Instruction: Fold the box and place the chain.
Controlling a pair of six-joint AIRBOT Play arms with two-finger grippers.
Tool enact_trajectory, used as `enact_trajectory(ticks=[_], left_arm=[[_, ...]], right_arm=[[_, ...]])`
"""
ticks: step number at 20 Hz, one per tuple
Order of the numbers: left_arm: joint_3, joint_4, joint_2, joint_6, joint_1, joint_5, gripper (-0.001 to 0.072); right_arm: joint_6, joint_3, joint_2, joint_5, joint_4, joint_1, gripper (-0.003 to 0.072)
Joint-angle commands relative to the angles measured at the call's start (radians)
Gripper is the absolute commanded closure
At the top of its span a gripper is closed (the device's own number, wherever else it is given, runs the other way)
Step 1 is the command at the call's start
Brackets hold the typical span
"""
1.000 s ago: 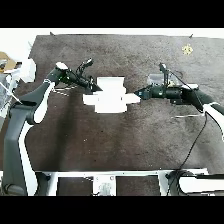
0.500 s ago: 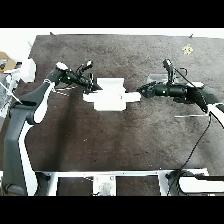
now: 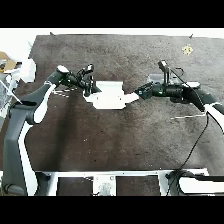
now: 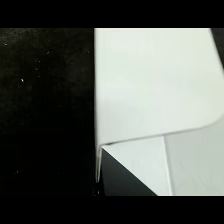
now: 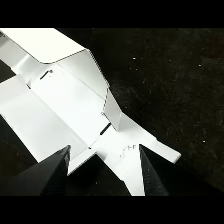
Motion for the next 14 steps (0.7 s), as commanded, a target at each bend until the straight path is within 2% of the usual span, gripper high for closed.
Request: enact_trajectory(ticks=[1,6,9,10,12,14], left_arm=[[-0.006,0.015,-0.002,0.024,-0.001,0.0,0.0706],[-0.006,0.014,-0.002,0.009,0.0,0.0,0.0699],[-0.006,0.013,-0.002,0.008,0.0,0.0,0.0699],[-0.006,0.013,-0.002,0.008,0.0,0.0,0.0699],[-0.006,0.006,-0.002,0.008,-0.001,0.0,0.0699],[-0.006,0.005,-0.002,0.008,-0.001,0.002,0.0699]], right_arm=[[-0.045,0.0,-0.001,-0.061,-0.03,0.045,0.0199],[-0.135,0.0,-0.052,-0.084,-0.029,0.082,0.0197],[-0.272,0.0,-0.076,-0.08,-0.029,0.101,0.0193],[-0.333,0.0,-0.076,-0.076,-0.027,0.105,0.0011],[-0.463,0.0,-0.076,-0.027,-0.027,0.11,0.0],[-0.494,0.0,-0.076,-0.002,-0.041,0.124,0.0009]])
